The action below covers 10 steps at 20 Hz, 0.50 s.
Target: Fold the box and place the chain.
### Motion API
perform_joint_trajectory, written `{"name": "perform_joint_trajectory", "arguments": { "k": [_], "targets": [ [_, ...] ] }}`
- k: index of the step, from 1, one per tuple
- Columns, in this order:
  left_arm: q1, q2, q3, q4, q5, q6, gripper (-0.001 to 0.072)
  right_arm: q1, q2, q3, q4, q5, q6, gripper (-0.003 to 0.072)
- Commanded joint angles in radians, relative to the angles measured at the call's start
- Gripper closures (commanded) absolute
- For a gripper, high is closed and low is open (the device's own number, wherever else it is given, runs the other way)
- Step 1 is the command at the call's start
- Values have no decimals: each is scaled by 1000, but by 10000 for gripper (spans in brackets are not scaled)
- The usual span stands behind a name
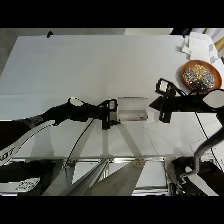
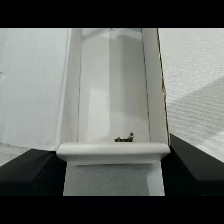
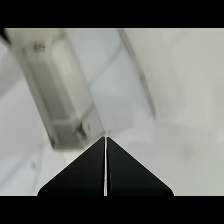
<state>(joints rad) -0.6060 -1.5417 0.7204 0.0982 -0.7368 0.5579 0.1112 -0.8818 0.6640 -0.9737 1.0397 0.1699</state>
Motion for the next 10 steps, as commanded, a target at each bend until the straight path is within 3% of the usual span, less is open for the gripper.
{"name": "perform_joint_trajectory", "arguments": {
  "k": [1, 6, 8, 10],
  "targets": [
    [0, -1, 1, 0, 0, 0, 679, 0, 19, -3, -212, 63, -97, 671],
    [0, -1, 1, -1, 0, 0, 679, 0, 17, -61, -196, -58, -147, 666],
    [0, -1, 1, 0, 0, 0, 679, 0, 7, -87, -189, -73, -206, 614],
    [0, -1, 1, -1, 0, 0, 679, 0, -32, -97, -149, -84, -255, 502]
  ]
}}
